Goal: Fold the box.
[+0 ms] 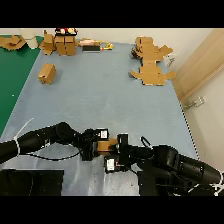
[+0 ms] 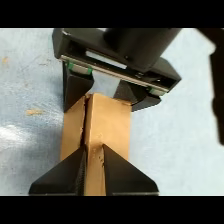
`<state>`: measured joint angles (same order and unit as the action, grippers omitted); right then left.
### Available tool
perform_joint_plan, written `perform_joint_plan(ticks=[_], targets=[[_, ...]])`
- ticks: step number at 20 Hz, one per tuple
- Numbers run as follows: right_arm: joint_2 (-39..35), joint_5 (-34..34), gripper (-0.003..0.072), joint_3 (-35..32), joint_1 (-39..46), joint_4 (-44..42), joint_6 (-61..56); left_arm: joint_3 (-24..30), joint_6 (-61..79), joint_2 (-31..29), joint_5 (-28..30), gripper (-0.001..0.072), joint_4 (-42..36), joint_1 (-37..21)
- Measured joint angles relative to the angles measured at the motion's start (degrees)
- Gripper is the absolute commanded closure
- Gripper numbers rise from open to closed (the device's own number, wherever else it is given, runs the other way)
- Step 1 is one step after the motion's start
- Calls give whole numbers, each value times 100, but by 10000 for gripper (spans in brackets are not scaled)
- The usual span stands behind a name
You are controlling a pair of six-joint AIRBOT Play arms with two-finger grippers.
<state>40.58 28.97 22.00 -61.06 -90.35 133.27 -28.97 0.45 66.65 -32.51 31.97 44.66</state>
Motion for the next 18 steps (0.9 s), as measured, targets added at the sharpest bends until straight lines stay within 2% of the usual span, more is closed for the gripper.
perform_joint_plan(ticks=[1,5,7,9,10,15,18], targets=[[13,17,437,-4,-28,-33,0,0,7,0,-7,364,2,0],[35,72,432,-13,-63,-120,0,0,20,0,-13,364,4,0],[28,109,369,-13,-72,-133,2,0,15,0,-15,364,0,0],[-26,155,359,-15,-74,-149,2,0,-2,0,-13,364,-4,0],[-70,155,308,-15,-76,-151,2,0,-2,0,-13,364,-4,0],[-398,269,302,-15,-79,-164,-55,0,-2,0,-11,364,-4,0],[-710,608,325,-15,-11,-275,-326,0,-2,0,-9,364,-4,0]])
